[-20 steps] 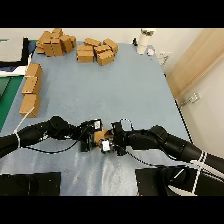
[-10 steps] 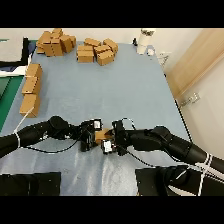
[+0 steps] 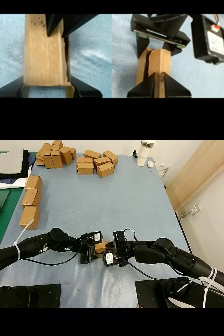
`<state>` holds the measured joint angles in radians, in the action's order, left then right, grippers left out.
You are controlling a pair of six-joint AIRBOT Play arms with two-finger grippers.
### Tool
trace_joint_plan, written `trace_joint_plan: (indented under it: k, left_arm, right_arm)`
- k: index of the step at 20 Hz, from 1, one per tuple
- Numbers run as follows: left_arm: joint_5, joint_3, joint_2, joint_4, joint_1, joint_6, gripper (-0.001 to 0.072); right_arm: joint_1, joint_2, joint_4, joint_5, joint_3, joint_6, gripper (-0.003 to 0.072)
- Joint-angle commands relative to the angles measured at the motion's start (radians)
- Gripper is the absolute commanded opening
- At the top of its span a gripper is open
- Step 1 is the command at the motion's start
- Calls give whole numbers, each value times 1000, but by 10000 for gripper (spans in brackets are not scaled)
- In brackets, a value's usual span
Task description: Fold the box.
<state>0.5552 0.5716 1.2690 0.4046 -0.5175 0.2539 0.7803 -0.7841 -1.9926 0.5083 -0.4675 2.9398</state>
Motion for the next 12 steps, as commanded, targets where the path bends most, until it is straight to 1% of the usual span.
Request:
trace_joint_plan:
  k: [1,12]
  left_arm:
    - [-3,1,0,0,0,-1,470]
    - [-3,1,0,0,0,-1,470]
  right_arm:
    - [1,1,-1,4,-1,0,159]
    - [1,-29,-21,31,-1,-11,159]
